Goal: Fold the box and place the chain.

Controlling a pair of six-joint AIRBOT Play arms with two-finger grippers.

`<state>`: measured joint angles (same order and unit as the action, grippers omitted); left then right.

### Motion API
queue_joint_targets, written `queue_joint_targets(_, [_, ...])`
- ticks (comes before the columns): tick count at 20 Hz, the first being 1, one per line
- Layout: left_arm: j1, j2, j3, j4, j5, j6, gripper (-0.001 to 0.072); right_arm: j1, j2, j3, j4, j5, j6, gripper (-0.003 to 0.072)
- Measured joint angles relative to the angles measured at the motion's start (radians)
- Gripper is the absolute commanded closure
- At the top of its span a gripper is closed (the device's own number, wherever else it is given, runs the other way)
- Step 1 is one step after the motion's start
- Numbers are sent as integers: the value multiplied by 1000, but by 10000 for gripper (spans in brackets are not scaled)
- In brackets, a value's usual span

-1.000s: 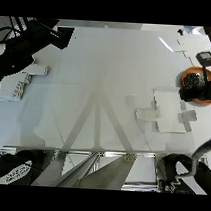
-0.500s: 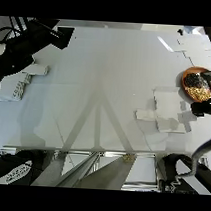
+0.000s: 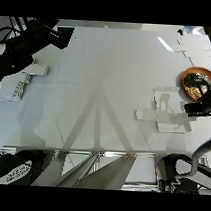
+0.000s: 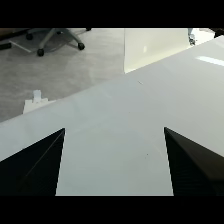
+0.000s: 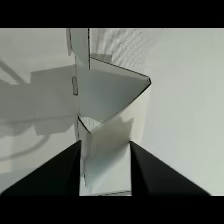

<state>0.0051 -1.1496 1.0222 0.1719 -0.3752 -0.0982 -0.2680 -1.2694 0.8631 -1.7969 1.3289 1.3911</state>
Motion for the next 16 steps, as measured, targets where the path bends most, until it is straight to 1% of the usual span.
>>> queue_joint_targets(1, [0, 0, 0, 0, 0, 0, 11, -1, -22, 0, -3, -8, 4, 675])
queue_joint_targets(5, [0, 0, 0, 0, 0, 0, 11, -2, -63, 0, -6, -19, 14, 676])
queue_joint_targets(9, [0, 0, 0, 0, 0, 0, 11, -2, -49, 0, 35, 1, -5, 676])
queue_joint_targets(12, [0, 0, 0, 0, 0, 0, 11, -2, 0, 0, 147, 5, -59, 678])
queue_joint_targets(16, [0, 0, 0, 0, 0, 0, 11, -2, 76, 1, 348, -1, -114, 680])
